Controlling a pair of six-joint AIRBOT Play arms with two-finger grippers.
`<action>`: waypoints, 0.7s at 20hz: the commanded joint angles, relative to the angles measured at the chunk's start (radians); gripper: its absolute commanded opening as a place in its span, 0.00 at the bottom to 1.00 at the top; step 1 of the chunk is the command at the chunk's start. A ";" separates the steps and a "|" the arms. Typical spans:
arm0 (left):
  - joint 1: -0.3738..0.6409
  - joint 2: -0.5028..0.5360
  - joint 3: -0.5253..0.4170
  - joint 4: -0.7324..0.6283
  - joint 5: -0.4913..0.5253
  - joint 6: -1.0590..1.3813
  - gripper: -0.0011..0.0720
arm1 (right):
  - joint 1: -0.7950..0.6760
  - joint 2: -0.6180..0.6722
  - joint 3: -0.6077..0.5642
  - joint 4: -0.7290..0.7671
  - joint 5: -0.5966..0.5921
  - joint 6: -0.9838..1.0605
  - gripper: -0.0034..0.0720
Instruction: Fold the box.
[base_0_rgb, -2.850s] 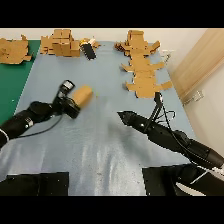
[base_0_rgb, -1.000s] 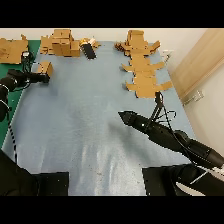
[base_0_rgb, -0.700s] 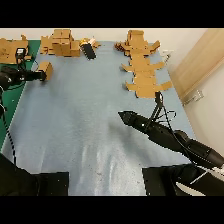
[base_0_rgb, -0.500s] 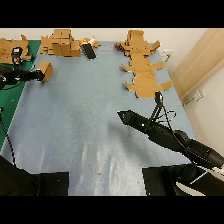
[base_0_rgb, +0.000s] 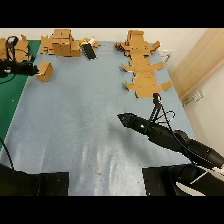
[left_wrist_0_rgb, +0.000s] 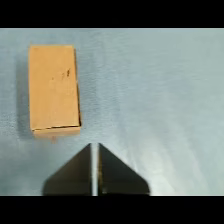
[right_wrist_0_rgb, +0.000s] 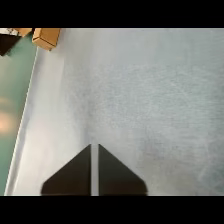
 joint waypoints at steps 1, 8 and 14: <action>-0.018 0.092 0.001 0.002 -0.117 -0.029 0.03 | 0.000 0.000 0.001 -0.012 -0.030 -0.001 0.04; -0.303 0.208 -0.067 0.285 -0.408 -0.341 0.02 | -0.187 -0.132 0.267 -0.267 -0.530 -0.001 0.04; -0.540 0.451 -0.429 0.290 -0.314 -0.445 0.02 | -0.241 -0.320 0.534 -0.404 -0.759 -0.081 0.04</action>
